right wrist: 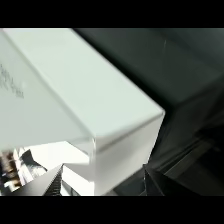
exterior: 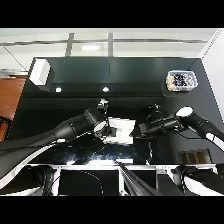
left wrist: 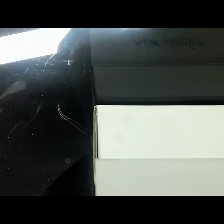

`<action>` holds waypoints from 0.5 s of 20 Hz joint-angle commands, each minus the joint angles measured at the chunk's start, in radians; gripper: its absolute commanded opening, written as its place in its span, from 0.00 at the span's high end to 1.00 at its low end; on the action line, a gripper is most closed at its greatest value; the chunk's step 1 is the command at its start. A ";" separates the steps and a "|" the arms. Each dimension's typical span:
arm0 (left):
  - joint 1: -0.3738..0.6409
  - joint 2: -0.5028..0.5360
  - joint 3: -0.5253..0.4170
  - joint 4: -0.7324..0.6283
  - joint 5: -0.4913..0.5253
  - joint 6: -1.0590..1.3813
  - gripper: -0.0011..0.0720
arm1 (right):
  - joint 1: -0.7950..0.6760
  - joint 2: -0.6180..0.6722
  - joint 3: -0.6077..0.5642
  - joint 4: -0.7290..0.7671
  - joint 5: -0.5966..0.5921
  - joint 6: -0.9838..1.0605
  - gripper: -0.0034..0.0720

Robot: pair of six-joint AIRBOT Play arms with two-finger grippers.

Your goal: Fold the box and place the chain.

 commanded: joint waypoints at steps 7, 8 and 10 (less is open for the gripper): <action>0.001 0.000 0.000 0.003 0.003 0.000 0.94 | 0.278 0.000 0.185 -0.420 -0.162 0.539 0.24; 0.001 0.000 0.000 0.003 0.003 0.000 0.94 | 0.310 0.000 0.208 -0.494 -0.163 0.614 0.24; 0.001 0.000 0.000 0.003 0.003 0.000 0.94 | 0.378 0.000 0.242 -0.637 -0.162 0.770 0.26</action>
